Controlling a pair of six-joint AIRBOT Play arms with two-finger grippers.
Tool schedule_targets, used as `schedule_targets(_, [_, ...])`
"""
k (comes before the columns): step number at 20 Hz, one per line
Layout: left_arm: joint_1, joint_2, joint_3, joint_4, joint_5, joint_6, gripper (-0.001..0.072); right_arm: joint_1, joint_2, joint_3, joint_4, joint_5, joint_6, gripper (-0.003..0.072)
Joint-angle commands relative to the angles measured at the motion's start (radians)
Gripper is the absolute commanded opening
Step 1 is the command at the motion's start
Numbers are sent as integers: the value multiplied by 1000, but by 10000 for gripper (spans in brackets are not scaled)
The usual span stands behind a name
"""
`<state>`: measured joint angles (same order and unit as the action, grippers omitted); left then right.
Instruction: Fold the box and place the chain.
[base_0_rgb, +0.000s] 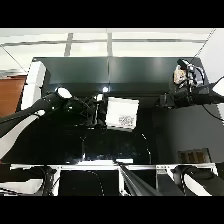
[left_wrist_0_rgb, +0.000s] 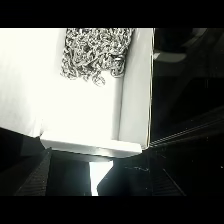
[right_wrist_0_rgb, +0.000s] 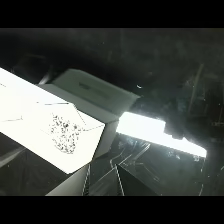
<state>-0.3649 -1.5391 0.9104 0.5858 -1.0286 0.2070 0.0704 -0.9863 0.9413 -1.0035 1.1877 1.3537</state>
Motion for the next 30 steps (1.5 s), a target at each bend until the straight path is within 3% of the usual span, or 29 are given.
schedule_targets(1, [-5,-2,3,2,5,0,714,0,1,0,-1,-8,0,208])
schedule_targets(7, [-11,-4,6,-16,37,-10,714,0,1,0,-1,-10,0,208])
schedule_targets(13, [-16,-48,72,-10,21,-34,713,0,1,0,-1,-13,0,208])
schedule_targets(18, [-39,-48,71,-10,-46,32,713,0,1,0,-2,-15,0,208])
schedule_targets(30, [-50,-48,72,-11,-8,21,713,0,0,0,-1,-44,0,208])
